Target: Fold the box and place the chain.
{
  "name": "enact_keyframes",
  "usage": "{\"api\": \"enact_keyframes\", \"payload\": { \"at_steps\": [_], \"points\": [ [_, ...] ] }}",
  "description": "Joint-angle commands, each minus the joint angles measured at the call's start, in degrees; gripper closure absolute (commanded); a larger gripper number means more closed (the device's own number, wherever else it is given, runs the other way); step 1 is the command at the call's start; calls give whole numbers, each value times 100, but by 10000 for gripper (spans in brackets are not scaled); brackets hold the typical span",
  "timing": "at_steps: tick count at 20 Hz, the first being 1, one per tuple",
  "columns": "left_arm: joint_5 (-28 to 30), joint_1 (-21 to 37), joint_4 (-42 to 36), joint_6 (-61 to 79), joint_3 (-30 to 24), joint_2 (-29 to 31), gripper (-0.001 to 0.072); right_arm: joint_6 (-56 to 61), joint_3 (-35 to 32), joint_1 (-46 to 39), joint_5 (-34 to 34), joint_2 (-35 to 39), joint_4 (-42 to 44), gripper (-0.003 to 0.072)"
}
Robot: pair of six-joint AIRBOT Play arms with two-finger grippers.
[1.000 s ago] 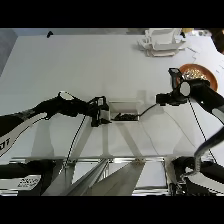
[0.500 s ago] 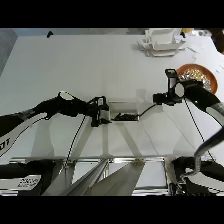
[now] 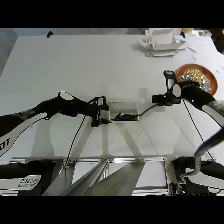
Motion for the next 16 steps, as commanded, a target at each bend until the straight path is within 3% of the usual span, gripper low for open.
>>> {"api": "enact_keyframes", "payload": {
  "at_steps": [1,8,11,16],
  "points": [
    [2,2,0,0,0,2,568,-332,-4,7,9,-17,46,664],
    [2,2,0,0,0,2,568,-1285,-4,96,728,581,55,665],
    [2,2,0,0,0,2,568,-1475,-4,481,1032,1196,181,665],
    [2,2,0,0,0,2,568,-1668,-4,1320,984,2061,1003,664]
  ]
}}
